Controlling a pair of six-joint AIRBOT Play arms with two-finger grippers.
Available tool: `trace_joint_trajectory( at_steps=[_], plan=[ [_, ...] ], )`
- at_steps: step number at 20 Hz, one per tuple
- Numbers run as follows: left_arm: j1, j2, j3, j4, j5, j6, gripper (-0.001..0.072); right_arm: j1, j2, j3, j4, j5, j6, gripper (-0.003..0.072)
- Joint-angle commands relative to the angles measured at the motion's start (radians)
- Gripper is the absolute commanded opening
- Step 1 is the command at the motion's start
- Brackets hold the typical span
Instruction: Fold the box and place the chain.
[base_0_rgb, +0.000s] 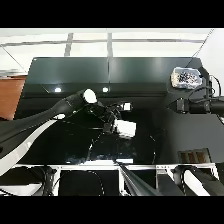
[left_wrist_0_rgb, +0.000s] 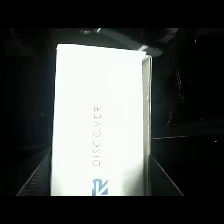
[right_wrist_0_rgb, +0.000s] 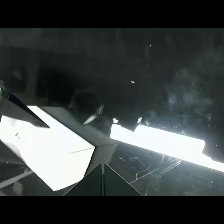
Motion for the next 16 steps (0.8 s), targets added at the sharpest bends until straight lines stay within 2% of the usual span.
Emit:
trace_joint_trajectory(
  at_steps=[1, 3, 4, 6, 8, 10, 14, 16],
  plan=[
    [-0.031, -0.022, 0.001, 0.042, 0.076, 0.021, 0.07, -0.001, 0.001, 0.0, 0.001, -0.018, 0.0, 0.0012],
    [-0.061, -0.033, 0.001, 0.042, 0.151, 0.016, 0.0698, -0.001, 0.001, 0.0, 0.001, -0.018, 0.0, 0.0012],
    [-0.068, -0.033, 0.002, 0.042, 0.155, 0.009, 0.0665, -0.001, 0.001, 0.0, 0.001, -0.018, 0.0, 0.0012],
    [-0.054, -0.019, 0.018, 0.087, 0.145, -0.1, 0.019, -0.001, 0.001, 0.0, 0.001, -0.018, 0.0, 0.0012],
    [0.007, 0.01, 0.044, 0.205, 0.146, -0.285, 0.0171, -0.001, 0.001, 0.0, 0.001, -0.019, 0.001, 0.0012],
    [0.129, 0.035, 0.071, 0.332, 0.143, -0.464, 0.0171, -0.001, 0.001, 0.0, 0.003, -0.024, 0.006, 0.0012],
    [0.517, 0.044, 0.142, 0.515, 0.156, -0.779, 0.0171, -0.001, 0.001, 0.0, 0.004, -0.026, 0.022, 0.0012],
    [0.732, 0.035, 0.188, 0.529, 0.207, -0.883, 0.0171, -0.001, 0.001, 0.0, 0.004, -0.026, 0.041, 0.0013]
  ],
)
